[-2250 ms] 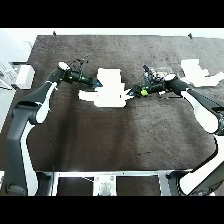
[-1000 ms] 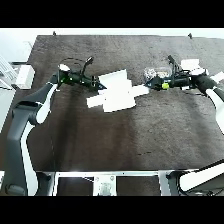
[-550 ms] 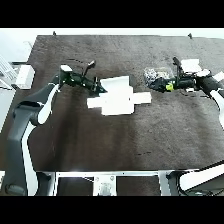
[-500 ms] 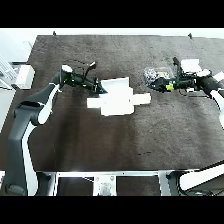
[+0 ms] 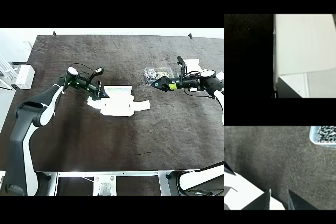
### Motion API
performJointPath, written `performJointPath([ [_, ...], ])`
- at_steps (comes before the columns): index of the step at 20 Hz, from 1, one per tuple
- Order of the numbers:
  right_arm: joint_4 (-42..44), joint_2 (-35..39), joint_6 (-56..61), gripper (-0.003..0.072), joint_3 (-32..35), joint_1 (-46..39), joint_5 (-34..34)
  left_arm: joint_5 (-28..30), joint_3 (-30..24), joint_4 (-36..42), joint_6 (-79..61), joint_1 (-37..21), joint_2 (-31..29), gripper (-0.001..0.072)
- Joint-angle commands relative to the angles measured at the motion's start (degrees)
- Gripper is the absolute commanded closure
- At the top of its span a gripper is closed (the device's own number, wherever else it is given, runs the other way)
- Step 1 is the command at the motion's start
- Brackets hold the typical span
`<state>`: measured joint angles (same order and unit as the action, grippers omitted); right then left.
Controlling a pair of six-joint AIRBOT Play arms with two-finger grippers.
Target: Fold the box and place the chain.
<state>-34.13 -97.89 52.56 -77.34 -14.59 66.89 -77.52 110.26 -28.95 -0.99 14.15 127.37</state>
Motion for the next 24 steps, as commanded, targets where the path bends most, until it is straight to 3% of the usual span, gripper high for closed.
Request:
performJointPath([
  [1,0.0,0.0,-0.8,0.0399,0.0,-0.2,0.0,4.7,-5.8,0.3,-4.3,0.0,-2.7,0.0695],
  [4,0.0,0.0,-0.8,0.0399,0.0,-0.2,0.0,9.6,-9.6,1.3,-7.5,-0.1,-6.3,0.0695],
  [12,0.5,0.0,-1.2,0.0399,0.2,1.3,-0.8,9.4,-9.3,0.7,-7.8,0.0,-7.2,0.0695],
  [17,0.7,0.0,-2.0,0.0398,2.4,2.1,-2.0,11.3,-9.3,-7.5,-5.9,2.3,-7.2,0.0695],
  [24,0.7,0.0,-4.0,0.0399,3.3,2.0,-2.4,13.3,-9.3,-8.2,-5.9,2.5,-7.2,0.0690],
])
